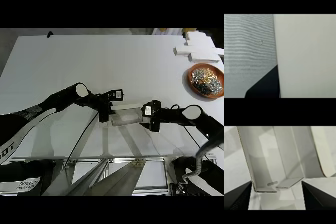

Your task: Fold the box and place the chain.

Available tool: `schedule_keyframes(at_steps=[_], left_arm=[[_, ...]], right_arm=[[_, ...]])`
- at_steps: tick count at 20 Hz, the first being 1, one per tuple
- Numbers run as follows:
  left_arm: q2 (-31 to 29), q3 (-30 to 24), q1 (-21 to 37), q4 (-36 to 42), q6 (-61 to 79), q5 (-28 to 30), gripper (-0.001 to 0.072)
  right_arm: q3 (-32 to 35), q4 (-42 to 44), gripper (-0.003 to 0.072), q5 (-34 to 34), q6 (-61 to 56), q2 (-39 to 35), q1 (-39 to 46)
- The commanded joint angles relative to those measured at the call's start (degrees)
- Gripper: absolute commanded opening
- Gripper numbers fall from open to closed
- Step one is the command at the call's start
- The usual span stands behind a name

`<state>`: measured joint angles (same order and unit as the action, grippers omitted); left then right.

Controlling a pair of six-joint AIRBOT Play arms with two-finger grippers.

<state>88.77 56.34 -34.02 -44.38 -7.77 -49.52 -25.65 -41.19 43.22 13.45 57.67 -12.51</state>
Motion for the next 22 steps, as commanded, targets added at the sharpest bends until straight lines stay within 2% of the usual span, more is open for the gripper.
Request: schedule_keyframes(at_steps=[1,9,22], left_arm=[[0.0,0.0,0.0,0.0,0.0,-0.1,0.0009],[0.0,0.0,0.0,0.0,0.0,-0.1,0.0009],[0.0,0.0,0.0,0.0,0.0,0.0,0.0009]], right_arm=[[-3.8,1.6,0.0689,5.5,1.7,5.2,2.7],[-4.2,6.5,0.0686,7.2,7.3,10.8,2.7],[-4.2,6.6,0.0656,9.0,9.9,16.7,2.7]])
